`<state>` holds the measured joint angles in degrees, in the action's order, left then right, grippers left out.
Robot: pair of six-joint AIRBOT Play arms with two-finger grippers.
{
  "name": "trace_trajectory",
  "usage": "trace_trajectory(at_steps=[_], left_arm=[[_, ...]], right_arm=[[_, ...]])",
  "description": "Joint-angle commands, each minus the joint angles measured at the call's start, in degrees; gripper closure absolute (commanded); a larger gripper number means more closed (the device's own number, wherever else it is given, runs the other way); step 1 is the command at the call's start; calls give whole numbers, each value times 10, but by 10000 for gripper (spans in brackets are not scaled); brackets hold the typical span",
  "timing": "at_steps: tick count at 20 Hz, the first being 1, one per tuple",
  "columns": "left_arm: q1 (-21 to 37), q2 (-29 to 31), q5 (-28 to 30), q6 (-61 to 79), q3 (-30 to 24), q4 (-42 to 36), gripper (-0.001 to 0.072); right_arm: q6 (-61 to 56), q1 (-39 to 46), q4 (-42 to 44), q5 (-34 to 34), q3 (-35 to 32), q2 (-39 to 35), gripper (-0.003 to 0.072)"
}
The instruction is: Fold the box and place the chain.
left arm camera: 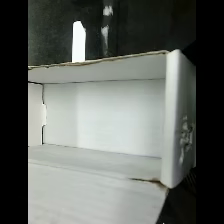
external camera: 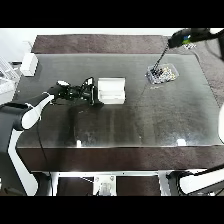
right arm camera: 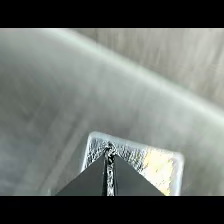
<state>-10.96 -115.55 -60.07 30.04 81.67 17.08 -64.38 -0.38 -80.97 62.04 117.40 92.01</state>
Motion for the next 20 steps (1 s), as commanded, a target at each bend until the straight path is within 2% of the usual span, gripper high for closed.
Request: trace_trajectory(at_steps=[1, 6, 14, 20], left_arm=[[1, 0, 0, 0, 0, 0, 316], [1, 0, 0, 0, 0, 0, 316], [1, 0, 0, 0, 0, 0, 316], [1, 0, 0, 0, 0, 0, 317]], right_arm=[[0, -38, -3, 3, 0, -100, 676], [21, -139, -21, -64, 0, -199, 677], [31, -262, -42, -76, 0, -201, 677], [31, -308, -37, -76, -14, -199, 677]])
